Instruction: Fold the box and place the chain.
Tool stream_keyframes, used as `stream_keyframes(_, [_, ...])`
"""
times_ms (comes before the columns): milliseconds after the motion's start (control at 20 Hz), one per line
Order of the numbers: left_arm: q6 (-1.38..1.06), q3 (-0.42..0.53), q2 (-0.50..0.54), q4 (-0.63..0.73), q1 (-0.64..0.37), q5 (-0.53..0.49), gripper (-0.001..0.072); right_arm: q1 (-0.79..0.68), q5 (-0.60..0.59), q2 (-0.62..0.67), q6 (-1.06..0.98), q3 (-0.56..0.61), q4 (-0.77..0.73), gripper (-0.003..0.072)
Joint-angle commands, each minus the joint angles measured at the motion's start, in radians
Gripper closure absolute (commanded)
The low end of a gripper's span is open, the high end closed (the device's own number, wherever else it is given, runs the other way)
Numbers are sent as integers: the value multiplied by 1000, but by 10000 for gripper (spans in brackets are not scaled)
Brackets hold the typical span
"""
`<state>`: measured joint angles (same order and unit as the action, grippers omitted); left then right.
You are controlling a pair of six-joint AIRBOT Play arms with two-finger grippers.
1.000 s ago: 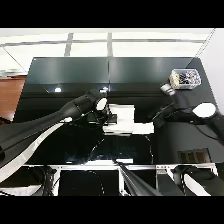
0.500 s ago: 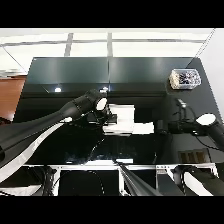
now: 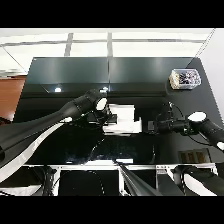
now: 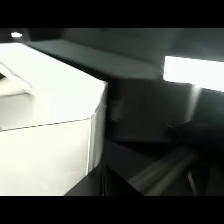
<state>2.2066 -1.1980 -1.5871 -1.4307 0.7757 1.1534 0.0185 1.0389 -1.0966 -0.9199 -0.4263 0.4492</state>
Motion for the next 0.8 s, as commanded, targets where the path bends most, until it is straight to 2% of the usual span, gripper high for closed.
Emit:
stream_keyframes(0, [0,0,-1,0,0,0,680,5,31,-4,-19,-28,-37,237])
stream_keyframes(50, [0,0,-1,0,0,0,680,5,34,-4,-28,-31,-37,114])
stream_keyframes(250, [0,0,-1,0,0,0,680,11,53,-4,-34,-31,-63,114])
stream_keyframes(450, [0,0,-1,0,0,-1,680,41,47,-4,-70,-44,-90,145])
stream_keyframes(550, [0,0,-1,0,0,0,680,100,20,-4,-142,-72,-69,276])
stream_keyframes(600, [0,0,-1,0,0,0,680,137,-5,-4,-172,-94,-39,276])
stream_keyframes(650, [0,0,-1,0,0,0,680,172,-31,-4,-227,-119,23,316])
stream_keyframes(750, [0,0,-1,0,0,0,680,242,-71,-4,-379,-175,180,316])
